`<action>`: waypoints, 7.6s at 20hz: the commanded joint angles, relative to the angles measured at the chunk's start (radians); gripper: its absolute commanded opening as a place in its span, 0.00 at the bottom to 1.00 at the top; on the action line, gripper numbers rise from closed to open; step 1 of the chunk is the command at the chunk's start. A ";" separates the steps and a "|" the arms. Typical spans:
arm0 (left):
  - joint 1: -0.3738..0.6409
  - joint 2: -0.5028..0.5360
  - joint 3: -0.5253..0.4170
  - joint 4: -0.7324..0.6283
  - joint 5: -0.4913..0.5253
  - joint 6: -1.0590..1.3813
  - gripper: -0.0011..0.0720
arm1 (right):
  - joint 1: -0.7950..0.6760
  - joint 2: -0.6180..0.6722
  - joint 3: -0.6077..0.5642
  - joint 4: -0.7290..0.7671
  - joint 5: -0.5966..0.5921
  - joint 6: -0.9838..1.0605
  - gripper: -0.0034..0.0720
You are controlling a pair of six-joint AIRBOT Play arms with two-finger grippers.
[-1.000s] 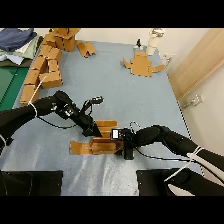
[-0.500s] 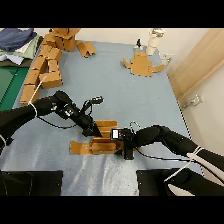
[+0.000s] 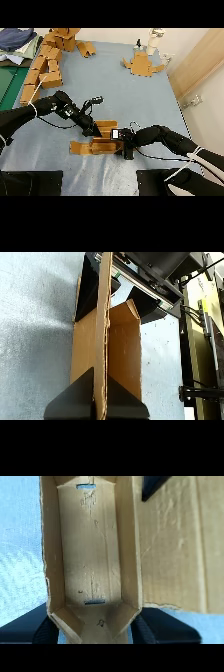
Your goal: Fold the box.
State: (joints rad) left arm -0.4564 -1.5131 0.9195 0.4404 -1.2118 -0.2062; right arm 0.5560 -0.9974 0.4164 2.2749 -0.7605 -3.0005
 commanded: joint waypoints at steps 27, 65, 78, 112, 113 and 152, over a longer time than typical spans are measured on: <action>0.001 -0.032 0.000 -0.048 0.003 0.000 0.03 | 0.001 -0.001 0.000 -0.002 0.002 0.000 0.78; 0.130 0.133 -0.161 -0.110 -0.353 -0.536 0.03 | 0.001 -0.001 0.000 -0.011 0.000 0.000 0.78; -0.044 0.159 -0.111 0.030 0.433 -0.853 0.03 | 0.001 -0.001 0.000 -0.016 0.000 0.000 0.78; 0.079 0.829 -0.436 0.335 0.211 -0.225 0.03 | 0.001 -0.001 0.000 -0.019 0.000 0.000 0.78; 0.062 0.829 -0.444 0.357 0.227 -0.236 0.03 | 0.001 -0.001 0.000 -0.019 0.000 0.000 0.78; -0.317 0.522 -0.473 0.183 0.596 -0.034 0.24 | 0.001 -0.001 0.000 -0.019 0.000 0.000 0.78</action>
State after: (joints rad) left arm -0.7723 -0.9726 0.4473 0.7002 -0.6250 -0.2955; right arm 0.5568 -0.9981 0.4160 2.2555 -0.7605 -3.0005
